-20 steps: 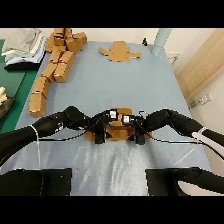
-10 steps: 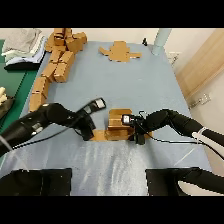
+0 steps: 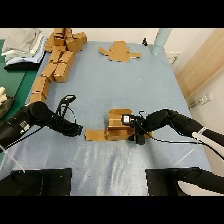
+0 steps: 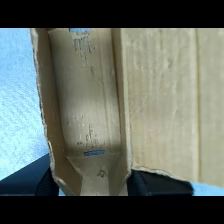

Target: Fold the box.

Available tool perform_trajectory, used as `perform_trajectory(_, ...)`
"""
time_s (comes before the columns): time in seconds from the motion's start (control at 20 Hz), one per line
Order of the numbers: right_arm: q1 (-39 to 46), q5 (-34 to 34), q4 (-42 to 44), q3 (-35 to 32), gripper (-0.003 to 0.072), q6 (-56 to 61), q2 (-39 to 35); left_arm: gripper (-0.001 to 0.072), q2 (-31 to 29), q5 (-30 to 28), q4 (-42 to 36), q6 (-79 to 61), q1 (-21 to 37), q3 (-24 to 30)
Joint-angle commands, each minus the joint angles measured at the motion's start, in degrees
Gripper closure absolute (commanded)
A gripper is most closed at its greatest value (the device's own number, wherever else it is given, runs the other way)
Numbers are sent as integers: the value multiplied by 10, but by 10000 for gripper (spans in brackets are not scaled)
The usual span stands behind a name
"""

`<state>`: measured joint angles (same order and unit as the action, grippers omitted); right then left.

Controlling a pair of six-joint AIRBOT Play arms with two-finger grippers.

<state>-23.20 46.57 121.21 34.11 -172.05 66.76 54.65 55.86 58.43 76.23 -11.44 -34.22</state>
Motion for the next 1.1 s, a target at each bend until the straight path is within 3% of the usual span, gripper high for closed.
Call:
perform_trajectory(0.0,0,0,0,0,213,0,0,696,48,-33,-46,16,-7,15)
perform_trajectory(0.25,0,0,0,0,213,0,0,696,118,-102,-92,8,-61,15)
perform_trajectory(0.4,0,0,0,0,213,0,0,696,125,-134,-139,-19,-82,14)
perform_trajectory(1.05,0,0,0,0,212,0,0,696,124,-92,-244,-93,-82,-29)
